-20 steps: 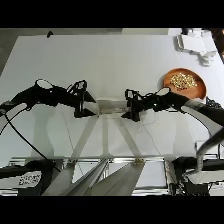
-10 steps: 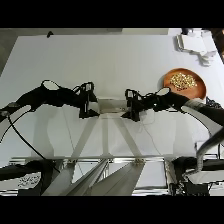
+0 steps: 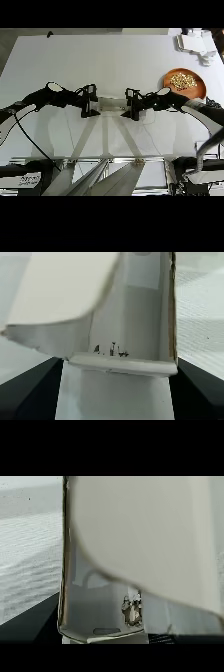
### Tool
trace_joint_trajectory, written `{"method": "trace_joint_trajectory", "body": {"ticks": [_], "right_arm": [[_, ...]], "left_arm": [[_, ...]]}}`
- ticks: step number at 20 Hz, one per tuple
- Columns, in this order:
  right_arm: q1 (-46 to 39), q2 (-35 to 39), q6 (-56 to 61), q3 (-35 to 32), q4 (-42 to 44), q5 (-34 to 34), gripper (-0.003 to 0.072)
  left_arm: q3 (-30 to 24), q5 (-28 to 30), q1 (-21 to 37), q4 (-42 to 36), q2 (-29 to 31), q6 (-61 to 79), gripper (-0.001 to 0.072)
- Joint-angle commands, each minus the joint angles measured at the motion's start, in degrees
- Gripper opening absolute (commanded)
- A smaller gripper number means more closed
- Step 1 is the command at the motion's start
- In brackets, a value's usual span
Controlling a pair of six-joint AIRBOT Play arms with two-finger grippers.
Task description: Fold the box and place the chain.
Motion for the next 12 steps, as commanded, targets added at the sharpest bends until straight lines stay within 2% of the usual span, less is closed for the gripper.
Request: {"method": "trace_joint_trajectory", "body": {"ticks": [1, 8, 12], "right_arm": [[0.0, 0.0, -0.1, 0.0, -0.2, 0.4, 0.0405], [0.0, 0.0, -0.1, 0.0, -0.2, 0.4, 0.0405], [0.0, 0.0, -0.1, 0.0, -0.2, 0.4, 0.0405]], "left_arm": [[0.0, 0.9, 0.0, -5.3, -0.5, 6.7, 0.0698], [0.0, -7.0, 0.1, -6.2, -2.1, 8.0, 0.0696], [0.1, -8.3, 0.2, -4.7, -4.5, 8.3, 0.0696]]}}
